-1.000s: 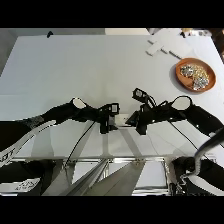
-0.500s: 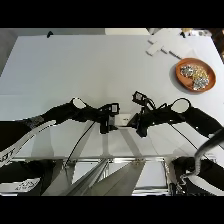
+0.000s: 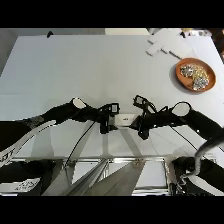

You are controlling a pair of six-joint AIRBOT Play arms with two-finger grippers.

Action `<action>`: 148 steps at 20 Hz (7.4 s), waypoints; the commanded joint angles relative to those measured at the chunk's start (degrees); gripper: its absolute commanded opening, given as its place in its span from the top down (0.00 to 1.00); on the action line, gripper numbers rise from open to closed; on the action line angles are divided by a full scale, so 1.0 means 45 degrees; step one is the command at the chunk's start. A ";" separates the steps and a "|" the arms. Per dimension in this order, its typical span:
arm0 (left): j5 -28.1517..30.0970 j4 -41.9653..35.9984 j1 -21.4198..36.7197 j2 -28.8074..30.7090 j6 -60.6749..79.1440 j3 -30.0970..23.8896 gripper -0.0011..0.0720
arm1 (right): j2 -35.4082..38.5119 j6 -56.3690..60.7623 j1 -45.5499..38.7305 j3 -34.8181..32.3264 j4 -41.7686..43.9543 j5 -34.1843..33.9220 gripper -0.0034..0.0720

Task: Fold the box and place the chain.

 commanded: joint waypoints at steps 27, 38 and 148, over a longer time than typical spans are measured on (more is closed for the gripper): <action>0.0005 0.0000 0.0000 0.0010 -0.0010 -0.0005 0.85 | 0.0471 -0.0316 -0.1851 -0.0602 -0.0874 0.0194 0.94; 0.0005 0.0000 0.0000 0.0010 -0.0010 -0.0005 0.85 | 0.0525 -0.0835 0.0160 0.0097 0.0733 -0.0301 0.94; 0.0461 1.3177 1.2798 0.8072 -1.7048 -0.0044 0.98 | 0.4187 1.6859 -0.4313 0.1365 -1.0700 0.4036 0.93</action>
